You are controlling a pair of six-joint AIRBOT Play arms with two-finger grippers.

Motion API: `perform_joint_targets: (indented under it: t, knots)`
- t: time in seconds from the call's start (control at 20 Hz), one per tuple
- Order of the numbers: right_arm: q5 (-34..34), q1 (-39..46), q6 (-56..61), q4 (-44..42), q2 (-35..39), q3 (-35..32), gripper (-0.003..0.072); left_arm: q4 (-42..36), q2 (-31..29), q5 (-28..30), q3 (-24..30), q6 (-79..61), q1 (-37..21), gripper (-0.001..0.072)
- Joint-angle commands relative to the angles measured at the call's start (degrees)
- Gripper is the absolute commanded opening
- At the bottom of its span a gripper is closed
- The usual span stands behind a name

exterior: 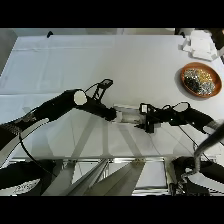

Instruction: Fold the box and place the chain.

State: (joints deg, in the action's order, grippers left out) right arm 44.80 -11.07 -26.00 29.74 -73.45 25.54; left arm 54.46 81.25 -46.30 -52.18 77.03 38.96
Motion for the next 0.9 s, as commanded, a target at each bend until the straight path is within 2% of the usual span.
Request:
perform_joint_targets:
  t: [0.0, 0.2, 0.35, 0.5, 0.7, 0.85]
  knots:
    - [0.0, 0.0, 0.0, 0.0, 0.0, 0.0, 0.0326, 3.7, 0.5, -0.2, -1.4, 5.7, 1.6, 0.0454]
    - [0.0, 0.0, 0.0, 0.0, 0.0, 0.0, 0.0326, 8.3, 1.0, -0.3, -4.5, 11.4, 3.4, 0.0454]
    - [0.0, 0.0, 0.0, 0.0, 0.0, 0.0, 0.0326, 15.0, 3.7, -6.3, -9.1, 19.4, 4.7, 0.0454]
    - [0.0, 0.0, 0.0, 0.0, 0.0, 0.0, 0.0326, 16.4, 7.5, -12.6, -13.4, 23.9, 5.0, 0.0454]
    - [0.0, 0.0, 0.0, 0.0, 0.0, 0.0, 0.0326, 18.9, 9.9, -14.9, -16.4, 29.8, 6.6, 0.0453]
    - [0.0, 0.0, 0.0, 0.0, 0.0, 0.0, 0.0326, 20.0, 10.8, -16.1, -16.7, 35.4, 7.3, 0.0451]
